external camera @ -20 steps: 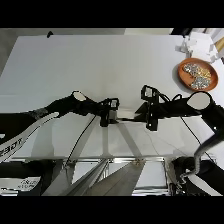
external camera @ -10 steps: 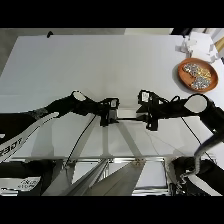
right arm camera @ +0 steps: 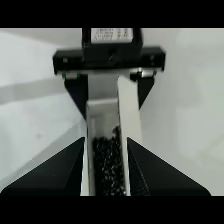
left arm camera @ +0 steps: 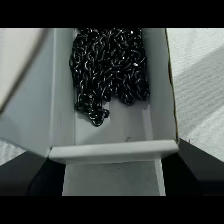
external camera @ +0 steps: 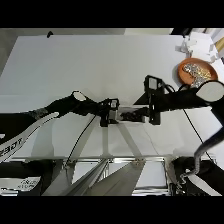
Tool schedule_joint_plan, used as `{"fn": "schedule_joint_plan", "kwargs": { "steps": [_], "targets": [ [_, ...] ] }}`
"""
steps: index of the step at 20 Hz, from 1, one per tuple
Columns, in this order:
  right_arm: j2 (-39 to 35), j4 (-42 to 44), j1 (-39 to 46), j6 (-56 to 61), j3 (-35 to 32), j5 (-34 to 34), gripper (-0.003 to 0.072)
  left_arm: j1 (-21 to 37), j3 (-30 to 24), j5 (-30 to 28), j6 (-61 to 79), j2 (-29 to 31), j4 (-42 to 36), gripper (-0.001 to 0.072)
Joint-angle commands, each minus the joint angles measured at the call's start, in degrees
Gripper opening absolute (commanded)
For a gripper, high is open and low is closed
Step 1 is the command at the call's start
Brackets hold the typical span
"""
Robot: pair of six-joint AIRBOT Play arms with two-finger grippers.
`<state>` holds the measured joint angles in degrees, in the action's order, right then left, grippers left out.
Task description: Fold the box and place the chain.
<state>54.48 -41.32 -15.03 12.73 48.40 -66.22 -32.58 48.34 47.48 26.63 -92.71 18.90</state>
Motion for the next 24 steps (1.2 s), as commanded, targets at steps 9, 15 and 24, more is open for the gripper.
{"fn": "schedule_joint_plan", "kwargs": {
  "steps": [9,15,24],
  "targets": [
    [14.4,1.6,6.3,-0.7,4.8,-4.8,0.03,0.0,0.0,-0.1,-0.1,0.0,0.0,0.0072],
    [14.6,-0.8,5.1,-0.7,4.6,-4.6,0.0224,0.0,0.0,-0.1,-0.1,0.0,0.0,0.0072],
    [14.6,-3.7,1.4,-0.1,1.0,-4.8,0.0238,0.0,0.0,-0.1,-0.1,0.0,0.0,0.0072]
  ]
}}
